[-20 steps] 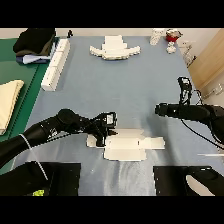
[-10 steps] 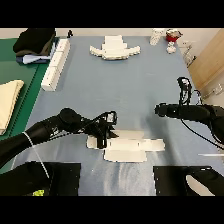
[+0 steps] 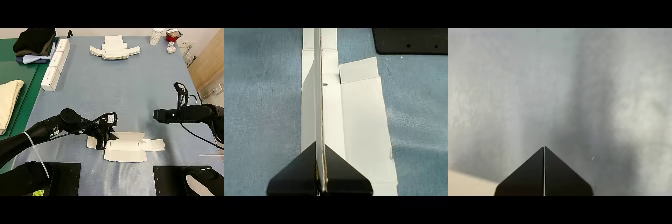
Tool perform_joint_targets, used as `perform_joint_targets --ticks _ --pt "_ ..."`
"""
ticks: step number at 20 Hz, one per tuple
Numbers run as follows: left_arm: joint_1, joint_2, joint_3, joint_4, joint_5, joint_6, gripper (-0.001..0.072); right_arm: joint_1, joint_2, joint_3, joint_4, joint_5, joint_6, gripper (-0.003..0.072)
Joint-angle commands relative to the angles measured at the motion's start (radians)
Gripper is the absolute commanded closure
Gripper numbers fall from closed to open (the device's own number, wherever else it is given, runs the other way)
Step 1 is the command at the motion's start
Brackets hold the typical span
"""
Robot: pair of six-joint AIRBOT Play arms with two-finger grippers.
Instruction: Fold the box.
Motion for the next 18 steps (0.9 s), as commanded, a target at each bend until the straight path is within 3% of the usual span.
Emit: perform_joint_targets --ticks 1,4,9,12,16,17,18 --pt "0.0 0.0 0.0 0.001 -0.003 0.0 0.0694 0.03 0.032 0.004 0.074 -0.253 0.032 0.0683" --pt "0.0 0.0 0.0 0.001 -0.002 0.0 0.0694 0.149 0.112 0.0 0.043 -0.343 0.165 0.0683" --pt "-0.001 0.0 0.0 0.001 -0.002 0.0 0.0693 0.442 0.296 -0.024 -0.147 -0.401 0.56 0.0682" --pt "-0.001 0.0 0.0 0.001 -0.002 0.0 0.0693 0.664 0.354 -0.069 -0.163 -0.346 0.599 0.0683" --pt "-0.001 0.0 0.0 0.001 -0.002 0.0 0.0694 1.007 0.311 -0.111 -0.308 -0.178 0.509 0.0682" --pt "-0.001 0.0 0.0 0.001 -0.002 0.0 0.0694 1.079 0.273 -0.11 -0.351 -0.159 0.475 0.0662" --pt "-0.001 0.0 0.0 0.001 -0.002 0.0 0.0693 1.131 0.235 -0.11 -0.393 -0.154 0.437 0.0472"
